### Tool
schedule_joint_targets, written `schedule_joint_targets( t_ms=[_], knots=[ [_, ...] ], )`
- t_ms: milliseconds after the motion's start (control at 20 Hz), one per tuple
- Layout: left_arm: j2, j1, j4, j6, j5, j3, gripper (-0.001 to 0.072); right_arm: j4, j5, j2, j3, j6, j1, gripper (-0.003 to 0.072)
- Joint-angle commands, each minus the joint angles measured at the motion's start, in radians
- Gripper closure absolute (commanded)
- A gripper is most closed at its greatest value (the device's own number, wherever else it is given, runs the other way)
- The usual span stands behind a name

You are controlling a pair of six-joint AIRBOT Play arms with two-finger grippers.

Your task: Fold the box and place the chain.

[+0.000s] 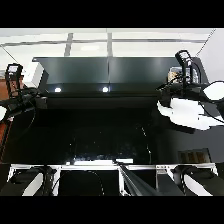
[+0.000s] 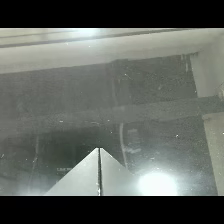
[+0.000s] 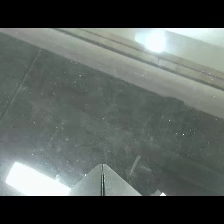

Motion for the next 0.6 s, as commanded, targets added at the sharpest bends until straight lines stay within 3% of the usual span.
schedule_joint_targets(
  t_ms=[0, 250, 300, 350, 400, 450, 500, 550],
  knots=[
    [0.001, 0.0, 0.0, 0.0, 0.0, 0.0, 0.068, 0.002, -0.002, -0.001, 0.0, 0.0, 0.0, 0.0669],
    [0.001, 0.0, -0.008, -0.001, 0.006, 0.0, 0.0679, 0.074, -0.058, -0.001, -0.001, 0.002, 0.0, 0.0667],
    [0.0, 0.0, -0.008, -0.001, 0.029, 0.0, 0.0679, 0.072, -0.088, -0.001, -0.001, 0.028, 0.0, 0.0539],
    [0.0, 0.0, -0.008, -0.002, 0.054, -0.001, 0.0679, 0.063, -0.113, -0.004, -0.001, 0.084, 0.0, 0.0087],
    [-0.001, 0.0, -0.007, -0.002, 0.071, -0.001, 0.0679, 0.04, -0.12, -0.011, -0.001, 0.126, -0.001, -0.0016],
    [-0.004, 0.0, -0.003, -0.002, 0.084, -0.001, 0.0676, -0.008, -0.109, -0.018, -0.001, 0.157, -0.008, -0.0016],
    [-0.008, 0.0, 0.003, -0.002, 0.089, -0.001, 0.0594, -0.125, -0.099, -0.023, 0.0, 0.27, -0.032, -0.0015],
    [-0.013, 0.0, 0.003, -0.002, 0.09, -0.001, 0.0312, -0.299, -0.082, -0.026, 0.0, 0.467, -0.088, -0.0015]
  ],
)
